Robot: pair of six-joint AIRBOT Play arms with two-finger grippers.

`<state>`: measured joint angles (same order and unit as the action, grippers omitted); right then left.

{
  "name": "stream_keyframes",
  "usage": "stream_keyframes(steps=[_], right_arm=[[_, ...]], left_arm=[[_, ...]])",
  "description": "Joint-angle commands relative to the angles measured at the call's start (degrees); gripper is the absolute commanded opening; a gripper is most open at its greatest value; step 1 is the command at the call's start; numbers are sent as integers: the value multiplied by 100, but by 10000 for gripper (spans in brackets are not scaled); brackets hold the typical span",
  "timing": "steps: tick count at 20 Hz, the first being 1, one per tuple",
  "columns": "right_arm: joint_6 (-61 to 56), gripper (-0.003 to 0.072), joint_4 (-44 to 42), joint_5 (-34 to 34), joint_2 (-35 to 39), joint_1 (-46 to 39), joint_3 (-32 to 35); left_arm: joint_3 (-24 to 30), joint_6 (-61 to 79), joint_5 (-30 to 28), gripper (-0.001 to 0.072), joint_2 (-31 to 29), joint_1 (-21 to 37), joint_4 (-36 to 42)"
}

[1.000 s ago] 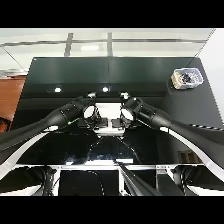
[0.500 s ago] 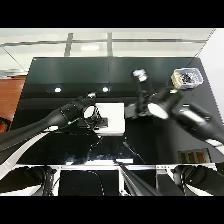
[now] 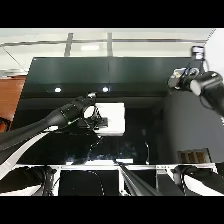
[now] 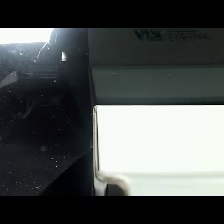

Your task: Fold the box and place the chain.

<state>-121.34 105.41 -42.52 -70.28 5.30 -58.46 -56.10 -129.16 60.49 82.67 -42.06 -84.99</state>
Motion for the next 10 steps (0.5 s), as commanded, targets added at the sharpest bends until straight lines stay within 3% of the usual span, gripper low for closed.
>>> stream_keyframes(steps=[1, 5, 8, 9, 10], right_arm=[[-282, 720, -1945, 391, -1161, -1340, -1008], [-590, 720, -2785, -780, -2529, -1888, -2732], [-730, 702, -2813, -1008, -3080, -1961, -3351], [-748, 556, -2918, -1016, -3206, -1967, -3458], [-793, 551, -3032, -1043, -3307, -1965, -3530]], left_arm=[[-4, 0, -2, 30, 2, 2, 2], [-4, 0, -2, 30, 2, 4, 0], [-4, 0, 0, 30, 2, 4, 0], [-4, 0, 0, 30, 2, 4, 0], [-4, 0, -2, 30, 2, 4, 0]])
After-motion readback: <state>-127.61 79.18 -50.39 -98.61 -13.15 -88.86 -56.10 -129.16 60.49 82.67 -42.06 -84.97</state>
